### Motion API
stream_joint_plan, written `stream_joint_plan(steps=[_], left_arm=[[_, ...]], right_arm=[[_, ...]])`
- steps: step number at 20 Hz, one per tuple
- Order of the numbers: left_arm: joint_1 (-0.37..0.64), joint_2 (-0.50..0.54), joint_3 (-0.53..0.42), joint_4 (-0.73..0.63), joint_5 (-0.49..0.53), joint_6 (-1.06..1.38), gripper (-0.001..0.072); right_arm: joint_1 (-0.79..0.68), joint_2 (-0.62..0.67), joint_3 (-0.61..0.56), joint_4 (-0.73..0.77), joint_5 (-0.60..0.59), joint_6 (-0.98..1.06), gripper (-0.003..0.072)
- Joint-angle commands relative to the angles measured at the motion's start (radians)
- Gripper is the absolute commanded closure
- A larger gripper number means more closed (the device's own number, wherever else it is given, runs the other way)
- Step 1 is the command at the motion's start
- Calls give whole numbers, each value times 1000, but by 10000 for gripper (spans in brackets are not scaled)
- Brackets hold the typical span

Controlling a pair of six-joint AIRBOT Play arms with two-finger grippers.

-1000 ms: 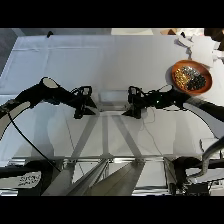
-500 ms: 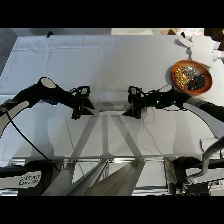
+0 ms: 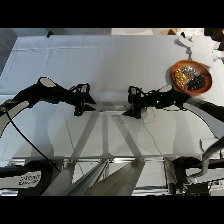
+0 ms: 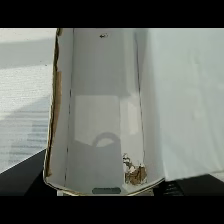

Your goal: Fold the box and place the chain.

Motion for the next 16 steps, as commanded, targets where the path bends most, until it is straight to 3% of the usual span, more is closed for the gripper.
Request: stream_joint_plan(steps=[1,6,9,16], left_arm=[[-2,-13,0,-16,-42,40,435],[-2,-36,0,-19,-16,65,439],[-2,-36,0,-34,32,101,574],[-15,-38,0,-71,26,153,578]], right_arm=[[1,0,0,0,0,0,170],[1,0,0,0,0,0,170],[1,0,0,0,0,0,170],[1,0,0,0,0,0,170]])
